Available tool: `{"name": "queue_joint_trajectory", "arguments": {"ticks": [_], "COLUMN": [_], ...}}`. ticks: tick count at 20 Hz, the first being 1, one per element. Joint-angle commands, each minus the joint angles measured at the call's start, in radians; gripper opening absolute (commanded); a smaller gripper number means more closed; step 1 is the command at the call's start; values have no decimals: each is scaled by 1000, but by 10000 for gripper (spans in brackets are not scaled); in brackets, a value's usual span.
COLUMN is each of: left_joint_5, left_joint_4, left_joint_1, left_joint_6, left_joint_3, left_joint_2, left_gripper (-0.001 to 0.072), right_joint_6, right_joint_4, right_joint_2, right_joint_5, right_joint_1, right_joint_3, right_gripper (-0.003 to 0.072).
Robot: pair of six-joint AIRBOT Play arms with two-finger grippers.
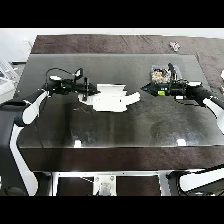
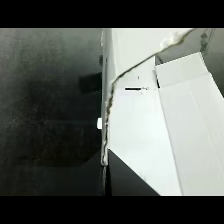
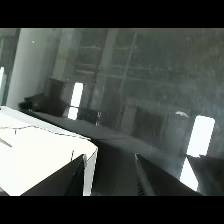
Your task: Fold the box and place the chain.
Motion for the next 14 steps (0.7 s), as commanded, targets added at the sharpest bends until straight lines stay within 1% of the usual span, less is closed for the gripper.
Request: {"name": "queue_joint_trajectory", "arguments": {"ticks": [1,10,14], "left_joint_5": [-6,3,46], "left_joint_4": [-14,6,5], "left_joint_1": [-1,-1,0], "left_joint_6": [16,22,7], "left_joint_3": [0,0,0], "left_joint_2": [-12,-26,-26], "left_gripper": [16,16,16], "right_joint_6": [-21,-47,-73], "right_joint_4": [1,4,3], "right_joint_2": [0,0,0], "right_joint_5": [0,-4,-26], "right_joint_1": [0,0,0], "right_joint_3": [-16,-16,-16], "right_gripper": [383,383,383]}}
